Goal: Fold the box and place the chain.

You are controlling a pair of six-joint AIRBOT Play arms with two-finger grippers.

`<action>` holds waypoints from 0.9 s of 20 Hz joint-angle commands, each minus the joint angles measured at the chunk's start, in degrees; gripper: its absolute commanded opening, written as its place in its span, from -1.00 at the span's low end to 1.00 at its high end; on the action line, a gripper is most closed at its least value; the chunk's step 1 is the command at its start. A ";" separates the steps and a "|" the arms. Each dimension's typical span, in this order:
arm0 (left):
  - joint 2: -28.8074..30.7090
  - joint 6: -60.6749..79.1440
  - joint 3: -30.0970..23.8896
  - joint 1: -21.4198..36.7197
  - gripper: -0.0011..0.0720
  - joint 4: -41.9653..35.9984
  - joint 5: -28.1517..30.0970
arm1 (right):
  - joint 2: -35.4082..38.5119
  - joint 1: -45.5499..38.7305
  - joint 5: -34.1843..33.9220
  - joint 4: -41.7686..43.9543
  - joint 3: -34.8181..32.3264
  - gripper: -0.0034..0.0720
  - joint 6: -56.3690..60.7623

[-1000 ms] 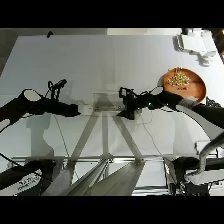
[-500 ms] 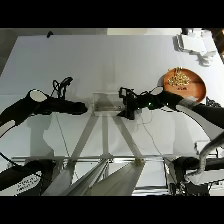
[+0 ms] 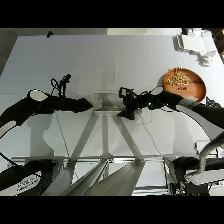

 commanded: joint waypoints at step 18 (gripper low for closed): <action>-1.60 0.92 -0.02 -6.97 0.47 2.10 6.56 | 0.00 0.04 0.02 0.02 0.00 0.15 -0.02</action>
